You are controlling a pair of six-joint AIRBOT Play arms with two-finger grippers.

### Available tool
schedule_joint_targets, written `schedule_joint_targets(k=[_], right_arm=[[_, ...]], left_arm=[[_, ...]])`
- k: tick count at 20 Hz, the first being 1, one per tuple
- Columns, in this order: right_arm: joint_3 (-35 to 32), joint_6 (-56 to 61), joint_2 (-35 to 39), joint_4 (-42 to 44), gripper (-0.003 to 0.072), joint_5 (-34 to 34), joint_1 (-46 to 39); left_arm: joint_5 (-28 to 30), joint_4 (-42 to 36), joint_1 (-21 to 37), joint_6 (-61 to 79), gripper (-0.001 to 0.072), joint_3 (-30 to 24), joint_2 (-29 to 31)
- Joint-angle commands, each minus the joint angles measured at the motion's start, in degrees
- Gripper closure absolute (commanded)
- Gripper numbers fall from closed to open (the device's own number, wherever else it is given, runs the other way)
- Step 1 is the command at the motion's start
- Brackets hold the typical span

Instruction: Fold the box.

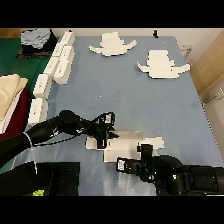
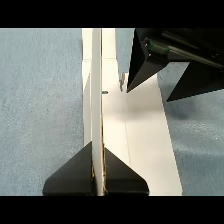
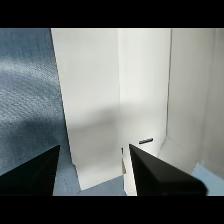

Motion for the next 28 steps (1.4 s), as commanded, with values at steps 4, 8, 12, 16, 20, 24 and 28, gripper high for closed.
schedule_joint_targets(k=[4, 8, 12, 16, 20, 24, 28], right_arm=[[-0.3, 2.8, 0.0, -5.6, 0.0055, 0.4, 0.3], [-0.2, 4.2, 0.1, -6.7, 0.0055, 0.5, 0.4], [0.3, 8.6, 2.4, -7.4, 0.0055, 1.9, 0.4], [0.3, 14.8, 6.9, -12.3, 0.0055, 2.8, 0.3], [0.2, 17.2, 8.7, -12.9, 0.0047, 4.8, 0.2], [0.2, 20.6, 8.7, -12.9, -0.0019, 4.7, 0.2], [0.2, 20.7, 8.7, -12.6, -0.0027, 4.5, 0.2]], left_arm=[[0.0, 0.0, 0.0, 0.0, 0.0694, 0.0, 0.0], [0.0, 0.0, 0.0, 0.0, 0.0694, 0.0, 0.0], [0.0, 0.0, 0.0, 0.0, 0.0694, 0.0, 0.0], [0.0, 0.0, 0.0, 0.0, 0.0694, 0.0, 0.0], [0.0, 0.0, 0.0, 0.0, 0.0694, 0.0, 0.0], [0.0, 0.0, 0.0, 0.0, 0.0694, 0.0, 0.0], [0.0, 0.0, 0.0, 0.0, 0.0694, 0.0, 0.0]])
